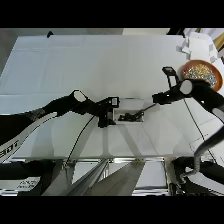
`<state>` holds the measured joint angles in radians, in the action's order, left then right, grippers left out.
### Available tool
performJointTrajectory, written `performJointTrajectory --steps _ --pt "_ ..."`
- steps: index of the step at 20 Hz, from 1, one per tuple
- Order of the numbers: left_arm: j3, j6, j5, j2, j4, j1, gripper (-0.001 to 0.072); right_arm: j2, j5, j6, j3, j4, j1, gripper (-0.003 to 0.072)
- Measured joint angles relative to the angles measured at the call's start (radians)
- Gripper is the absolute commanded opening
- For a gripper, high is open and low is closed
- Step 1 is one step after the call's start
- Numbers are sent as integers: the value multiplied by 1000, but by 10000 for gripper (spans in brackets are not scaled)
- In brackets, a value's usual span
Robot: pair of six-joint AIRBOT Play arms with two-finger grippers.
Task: Fold the box and place the chain.
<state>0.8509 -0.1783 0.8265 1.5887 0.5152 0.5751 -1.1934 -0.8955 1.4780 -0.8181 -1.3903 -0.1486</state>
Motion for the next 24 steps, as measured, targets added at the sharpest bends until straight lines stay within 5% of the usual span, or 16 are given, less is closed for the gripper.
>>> performJointTrajectory --steps 11,24 --pt "0 0 0 0 0 0 310 504 -204 -137 0 368 -56 13" --pt "0 0 0 0 0 0 310 407 -5 -121 0 483 -383 13"
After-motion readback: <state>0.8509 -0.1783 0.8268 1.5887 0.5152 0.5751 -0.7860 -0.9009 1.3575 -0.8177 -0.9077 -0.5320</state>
